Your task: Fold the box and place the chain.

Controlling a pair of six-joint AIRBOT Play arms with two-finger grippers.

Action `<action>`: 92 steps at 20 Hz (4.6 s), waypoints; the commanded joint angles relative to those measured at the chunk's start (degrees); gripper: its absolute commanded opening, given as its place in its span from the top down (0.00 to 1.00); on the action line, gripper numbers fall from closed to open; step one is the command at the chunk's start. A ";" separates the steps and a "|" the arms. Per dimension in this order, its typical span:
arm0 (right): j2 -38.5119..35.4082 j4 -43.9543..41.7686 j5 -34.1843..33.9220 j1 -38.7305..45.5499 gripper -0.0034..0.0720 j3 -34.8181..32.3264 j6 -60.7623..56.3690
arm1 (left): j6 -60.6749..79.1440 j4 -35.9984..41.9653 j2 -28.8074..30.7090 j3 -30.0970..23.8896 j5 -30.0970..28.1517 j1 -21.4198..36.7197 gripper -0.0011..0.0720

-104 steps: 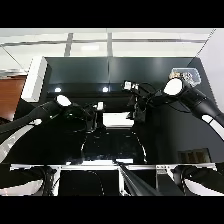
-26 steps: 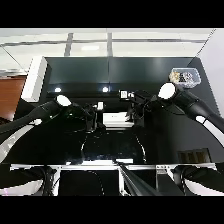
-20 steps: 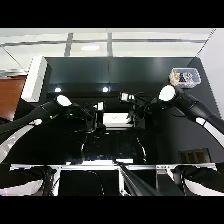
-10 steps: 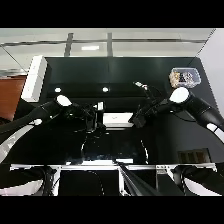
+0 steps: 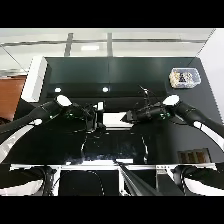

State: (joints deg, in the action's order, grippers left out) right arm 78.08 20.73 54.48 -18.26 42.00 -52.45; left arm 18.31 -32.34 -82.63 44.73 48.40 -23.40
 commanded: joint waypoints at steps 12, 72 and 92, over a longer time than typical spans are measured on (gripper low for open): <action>-12.61 15.85 17.11 11.02 0.93 10.71 -1.11 | -4.22 -3.67 3.93 0.02 0.48 0.76 0.00; -23.21 30.36 13.49 24.92 0.93 9.94 -10.32 | -79.73 -44.52 25.22 -1.81 8.09 60.30 0.53; -23.21 30.29 14.49 24.92 0.93 9.94 -16.41 | -71.23 -40.30 7.54 13.53 -1.11 51.84 0.01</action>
State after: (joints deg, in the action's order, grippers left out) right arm 54.83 51.05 68.71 6.70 51.90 -68.62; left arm -52.86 -71.11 -75.16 54.06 45.17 29.41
